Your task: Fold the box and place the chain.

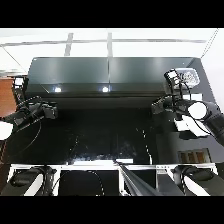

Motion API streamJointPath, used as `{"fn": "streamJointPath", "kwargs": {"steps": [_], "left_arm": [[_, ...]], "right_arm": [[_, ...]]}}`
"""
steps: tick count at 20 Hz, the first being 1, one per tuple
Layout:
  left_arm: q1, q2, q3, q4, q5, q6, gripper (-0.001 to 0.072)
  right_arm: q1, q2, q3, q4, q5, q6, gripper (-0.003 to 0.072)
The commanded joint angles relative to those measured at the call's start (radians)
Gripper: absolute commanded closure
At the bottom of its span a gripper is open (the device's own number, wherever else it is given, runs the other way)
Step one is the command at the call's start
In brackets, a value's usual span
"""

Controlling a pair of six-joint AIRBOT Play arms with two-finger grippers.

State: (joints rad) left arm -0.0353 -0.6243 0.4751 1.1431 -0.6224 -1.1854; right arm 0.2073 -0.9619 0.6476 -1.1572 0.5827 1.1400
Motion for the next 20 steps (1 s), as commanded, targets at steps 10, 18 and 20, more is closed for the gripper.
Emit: {"fn": "streamJointPath", "kwargs": {"steps": [10, 18, 20], "left_arm": [[-0.001, 0.001, 0.0, 0.0, 0.0, 0.0, 0.0685], [-0.001, 0.001, 0.0, 0.0, 0.0, 0.0, 0.0685], [-0.001, 0.001, 0.0, 0.0, 0.0, 0.0, 0.0685]], "right_arm": [[0.006, -0.001, 0.0, 0.172, -0.273, 0.001, 0.0672], [-0.203, -0.011, 0.029, 0.144, -0.615, -0.131, -0.0023], [-0.444, -0.04, 0.082, 0.16, -0.514, -0.134, -0.0023]]}}
